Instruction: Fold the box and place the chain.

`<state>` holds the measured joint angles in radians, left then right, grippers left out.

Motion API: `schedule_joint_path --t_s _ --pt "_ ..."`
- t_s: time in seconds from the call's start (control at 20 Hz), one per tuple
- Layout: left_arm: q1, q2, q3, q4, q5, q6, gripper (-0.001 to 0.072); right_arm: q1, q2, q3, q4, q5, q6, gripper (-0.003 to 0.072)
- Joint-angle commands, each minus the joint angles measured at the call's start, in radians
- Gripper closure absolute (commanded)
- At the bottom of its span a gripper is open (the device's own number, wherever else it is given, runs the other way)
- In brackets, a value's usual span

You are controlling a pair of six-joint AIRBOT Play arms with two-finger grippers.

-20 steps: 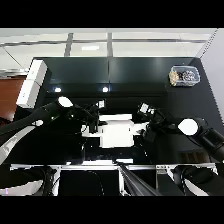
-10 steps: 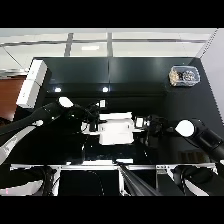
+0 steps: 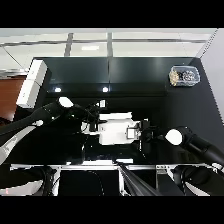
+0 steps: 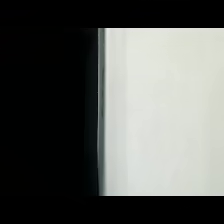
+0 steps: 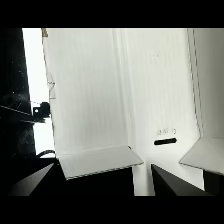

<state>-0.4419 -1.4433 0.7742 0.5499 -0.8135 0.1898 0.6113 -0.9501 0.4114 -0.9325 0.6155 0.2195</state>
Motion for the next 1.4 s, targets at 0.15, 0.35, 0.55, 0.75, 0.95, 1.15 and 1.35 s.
schedule_joint_path --t_s 0.15,0.35,0.55,0.75,0.95,1.15,1.35 --pt "-0.001 -0.001 0.001 0.001 0.001 0.000 0.0684 0.060 -0.042 -0.004 0.005 -0.068 -0.008 -0.0011" --pt "-0.001 -0.001 0.001 0.001 0.001 0.000 0.0684 0.064 -0.042 -0.003 0.026 -0.107 -0.007 -0.0011" --pt "-0.001 -0.001 0.001 0.001 0.001 0.000 0.0684 0.064 -0.035 0.012 0.023 -0.130 0.013 -0.0011" --pt "-0.001 -0.001 0.001 0.000 0.000 0.000 0.0684 0.027 -0.015 0.046 0.023 -0.130 0.013 -0.0011" --pt "-0.001 -0.001 0.001 0.001 0.000 0.000 0.0684 -0.048 -0.016 0.095 0.084 -0.114 -0.014 -0.0011" --pt "-0.001 -0.001 0.001 0.001 0.000 0.000 0.0684 -0.127 -0.032 0.109 0.174 -0.116 -0.107 -0.0011" --pt "-0.002 -0.001 0.001 0.001 0.000 0.000 0.0684 -0.181 -0.076 0.110 0.330 -0.002 -0.275 -0.0011"
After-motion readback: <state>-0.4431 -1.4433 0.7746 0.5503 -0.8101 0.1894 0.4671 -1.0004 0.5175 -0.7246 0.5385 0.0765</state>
